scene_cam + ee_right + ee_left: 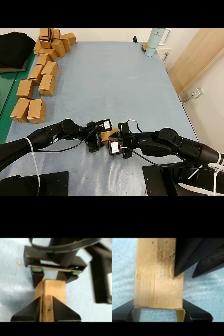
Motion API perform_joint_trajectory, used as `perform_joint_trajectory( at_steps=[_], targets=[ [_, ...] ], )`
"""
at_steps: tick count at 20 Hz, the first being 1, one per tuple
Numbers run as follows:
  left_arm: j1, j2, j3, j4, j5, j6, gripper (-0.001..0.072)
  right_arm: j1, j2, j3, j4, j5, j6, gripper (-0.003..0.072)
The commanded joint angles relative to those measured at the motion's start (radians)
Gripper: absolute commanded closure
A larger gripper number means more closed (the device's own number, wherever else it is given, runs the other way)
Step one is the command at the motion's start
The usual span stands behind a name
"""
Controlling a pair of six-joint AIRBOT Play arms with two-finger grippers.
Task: Fold the box.
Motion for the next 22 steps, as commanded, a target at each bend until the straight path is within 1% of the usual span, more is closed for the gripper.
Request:
perform_joint_trajectory(
  at_steps=[1, 2, 3, 6, 15, 22],
  targets=[
    [0.0, 0.0, 0.001, 0.0, 0.0, 0.0, 0.0257, -0.001, 0.04, 0.01, -0.019, 0.0, 0.0, 0.0465],
    [0.0, 0.0, 0.001, 0.0, 0.0, 0.0, 0.0257, -0.002, 0.047, 0.01, -0.029, -0.002, 0.0, 0.0526],
    [0.0, 0.0, 0.001, 0.0, 0.0, 0.0, 0.0257, -0.006, 0.047, 0.01, -0.052, -0.002, 0.01, 0.067],
    [0.0, 0.0, 0.001, 0.0, 0.0, 0.0, 0.0257, -0.015, 0.03, 0.01, -0.103, -0.013, 0.072, 0.0681],
    [0.0, 0.0, 0.001, 0.0, 0.0, 0.0, 0.0257, -0.014, -0.048, 0.01, -0.096, -0.035, 0.09, 0.0681],
    [0.0, 0.0, 0.001, 0.0, 0.0, 0.0, 0.0257, -0.014, -0.049, 0.01, -0.096, -0.037, 0.09, 0.0681]
  ],
)
